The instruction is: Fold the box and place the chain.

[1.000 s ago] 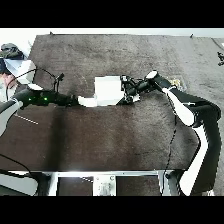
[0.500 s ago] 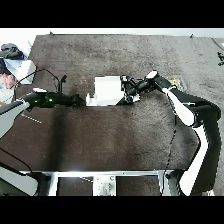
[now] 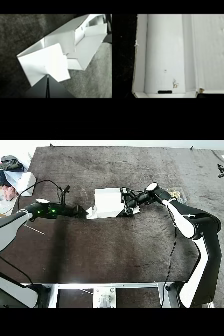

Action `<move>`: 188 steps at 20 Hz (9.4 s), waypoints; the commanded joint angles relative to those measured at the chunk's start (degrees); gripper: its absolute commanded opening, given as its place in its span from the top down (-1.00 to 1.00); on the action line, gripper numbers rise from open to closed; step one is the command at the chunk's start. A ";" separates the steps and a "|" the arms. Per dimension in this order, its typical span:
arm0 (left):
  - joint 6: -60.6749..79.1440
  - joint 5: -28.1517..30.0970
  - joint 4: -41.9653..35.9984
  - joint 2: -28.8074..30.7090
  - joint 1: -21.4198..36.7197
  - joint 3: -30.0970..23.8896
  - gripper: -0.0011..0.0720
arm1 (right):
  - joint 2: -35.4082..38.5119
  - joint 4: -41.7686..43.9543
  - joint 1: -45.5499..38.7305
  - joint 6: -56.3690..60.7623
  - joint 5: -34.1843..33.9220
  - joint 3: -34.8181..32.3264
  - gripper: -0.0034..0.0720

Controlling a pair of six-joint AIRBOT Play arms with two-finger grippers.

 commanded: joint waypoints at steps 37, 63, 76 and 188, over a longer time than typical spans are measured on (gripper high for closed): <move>-6.23 -0.68 -0.13 0.63 -3.45 4.15 0.26 | -0.02 0.02 0.02 0.02 0.02 0.02 -0.23; -28.13 5.14 17.51 0.63 -11.17 13.64 -0.07 | -0.02 0.02 0.02 0.02 0.00 0.02 -0.23; -57.70 8.15 41.18 0.07 -18.60 19.98 -0.07 | -0.02 0.02 0.02 0.02 0.02 0.02 -0.23; 60.48 -12.81 7.21 -11.63 -5.88 21.03 -1.00 | -0.02 0.02 0.02 0.02 0.02 0.02 -0.23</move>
